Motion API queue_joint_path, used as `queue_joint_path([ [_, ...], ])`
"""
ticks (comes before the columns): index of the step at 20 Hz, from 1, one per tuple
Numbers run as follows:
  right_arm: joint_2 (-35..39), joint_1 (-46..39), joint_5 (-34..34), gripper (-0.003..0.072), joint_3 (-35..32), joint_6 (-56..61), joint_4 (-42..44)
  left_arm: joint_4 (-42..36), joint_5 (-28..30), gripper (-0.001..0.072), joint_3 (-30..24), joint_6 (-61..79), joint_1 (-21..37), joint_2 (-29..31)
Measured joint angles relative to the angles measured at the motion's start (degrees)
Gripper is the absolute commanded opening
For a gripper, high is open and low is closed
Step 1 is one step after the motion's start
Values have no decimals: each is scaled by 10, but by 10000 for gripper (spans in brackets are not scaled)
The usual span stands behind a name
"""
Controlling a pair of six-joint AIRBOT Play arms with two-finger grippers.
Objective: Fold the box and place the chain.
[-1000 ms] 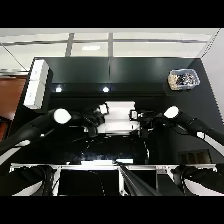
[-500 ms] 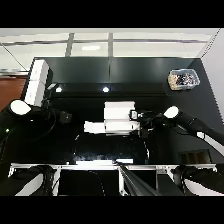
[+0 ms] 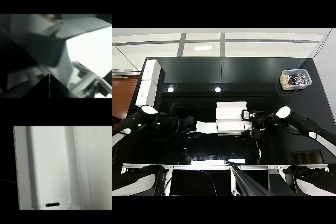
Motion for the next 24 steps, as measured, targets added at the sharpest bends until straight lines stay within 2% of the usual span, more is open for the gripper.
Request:
queue_joint_path([
  [5, 0, 0, 0, 161, 0, 0, 0, -87, 22, 27, 8, 60, -39, -31],
  [6, 0, 0, 0, 161, 0, 0, 0, -92, 21, 65, 12, 67, -42, -33],
  [7, 0, 0, 0, 161, 0, 0, 0, -98, 20, 185, 17, 73, -43, -35],
  [8, 0, 0, 0, 161, 0, 0, 0, -103, 16, 344, 23, 78, -45, -36],
  [10, 0, 0, 0, 161, 0, 0, 0, -108, 8, 612, 37, 87, -47, -37],
  [11, 0, 0, 0, 161, 0, 0, 0, -111, 3, 653, 44, 90, -47, -38],
  [14, 0, 0, 0, 161, 0, 0, 0, -112, -23, 653, 68, 98, -50, -38],
  [18, 0, 0, 0, 161, 0, 0, 0, -71, -37, 652, 99, 98, -79, -38],
  [24, 0, 0, 0, 161, 0, 0, 0, -15, 2, 645, 141, 24, -157, -38],
])
